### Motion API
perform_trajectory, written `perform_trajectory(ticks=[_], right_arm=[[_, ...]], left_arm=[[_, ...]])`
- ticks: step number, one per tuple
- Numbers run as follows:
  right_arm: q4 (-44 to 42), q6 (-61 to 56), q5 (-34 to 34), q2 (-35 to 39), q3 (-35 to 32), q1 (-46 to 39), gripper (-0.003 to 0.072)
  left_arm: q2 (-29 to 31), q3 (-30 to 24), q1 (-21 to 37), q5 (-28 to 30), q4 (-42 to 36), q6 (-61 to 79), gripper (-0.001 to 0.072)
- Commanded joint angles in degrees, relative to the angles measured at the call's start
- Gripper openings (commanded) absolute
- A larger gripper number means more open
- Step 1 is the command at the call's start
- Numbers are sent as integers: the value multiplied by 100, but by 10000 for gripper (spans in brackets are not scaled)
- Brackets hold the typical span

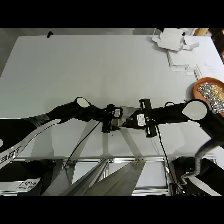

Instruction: Fold the box and place the chain.

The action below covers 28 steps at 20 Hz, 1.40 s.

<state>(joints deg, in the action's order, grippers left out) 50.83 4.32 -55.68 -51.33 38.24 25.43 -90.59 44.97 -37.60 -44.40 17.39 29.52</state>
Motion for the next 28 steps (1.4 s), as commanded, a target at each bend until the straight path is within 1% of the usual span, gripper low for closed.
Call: perform_trajectory(ticks=[1,3,5,6,8,11,13,15,17,18,20,23,28], right_arm=[[824,2,-573,151,334,-450,189],[1169,0,-1150,396,553,-975,186],[1523,-2,-1384,487,553,-1655,180],[1663,0,-1388,457,529,-2013,179],[1746,0,-1189,264,407,-2778,179],[1801,33,-518,-267,87,-3401,180],[2173,46,-98,-706,-114,-3477,180],[2588,42,74,-1163,-151,-3477,181],[2684,55,208,-1464,-151,-3477,184],[2677,127,249,-1572,-151,-3473,199],[2677,422,247,-1731,-151,-3403,248],[2671,658,289,-1902,-151,-3289,249],[2671,656,431,-2035,-151,-3263,246]], left_arm=[[0,2,0,2,0,0,504],[0,2,0,0,0,0,504],[0,2,0,2,0,0,504],[0,2,0,2,0,0,504],[0,2,0,0,0,0,504],[0,2,0,2,-2,0,504],[0,2,0,2,0,0,504],[0,2,0,2,0,0,504],[0,2,0,2,0,0,504],[0,2,0,2,0,0,504],[0,2,0,2,0,0,504],[0,2,0,2,-2,0,504],[0,2,0,2,0,0,504]])
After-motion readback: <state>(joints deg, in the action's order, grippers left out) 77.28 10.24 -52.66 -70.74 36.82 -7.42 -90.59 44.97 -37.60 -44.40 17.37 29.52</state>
